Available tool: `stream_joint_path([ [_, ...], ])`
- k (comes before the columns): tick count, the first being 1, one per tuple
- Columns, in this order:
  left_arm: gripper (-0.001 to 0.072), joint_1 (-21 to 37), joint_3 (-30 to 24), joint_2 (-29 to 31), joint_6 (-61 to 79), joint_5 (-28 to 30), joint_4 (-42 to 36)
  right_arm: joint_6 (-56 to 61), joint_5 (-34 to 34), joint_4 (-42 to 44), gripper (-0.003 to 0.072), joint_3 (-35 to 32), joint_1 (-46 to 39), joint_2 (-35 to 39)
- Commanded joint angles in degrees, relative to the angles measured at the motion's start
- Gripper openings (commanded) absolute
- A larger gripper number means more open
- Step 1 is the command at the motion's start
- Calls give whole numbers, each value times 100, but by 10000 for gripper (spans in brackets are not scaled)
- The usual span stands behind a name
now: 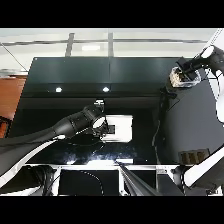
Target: Fold the box and place the chain.
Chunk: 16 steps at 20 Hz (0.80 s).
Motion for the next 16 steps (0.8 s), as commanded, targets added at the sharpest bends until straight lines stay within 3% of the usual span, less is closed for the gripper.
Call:
stream_joint_path([
  [1, 27, 2, -2, -4, 0, 2, 7, -503, 313, -81, 46, 164, -68, 339],
  [9, 27, 2, -2, -4, 0, -4, 4, -1547, 249, -90, 43, 164, -289, 1346],
  [16, 27, 2, -2, -4, 0, -2, 4, -2048, -437, 42, 43, 243, -385, 2129],
])
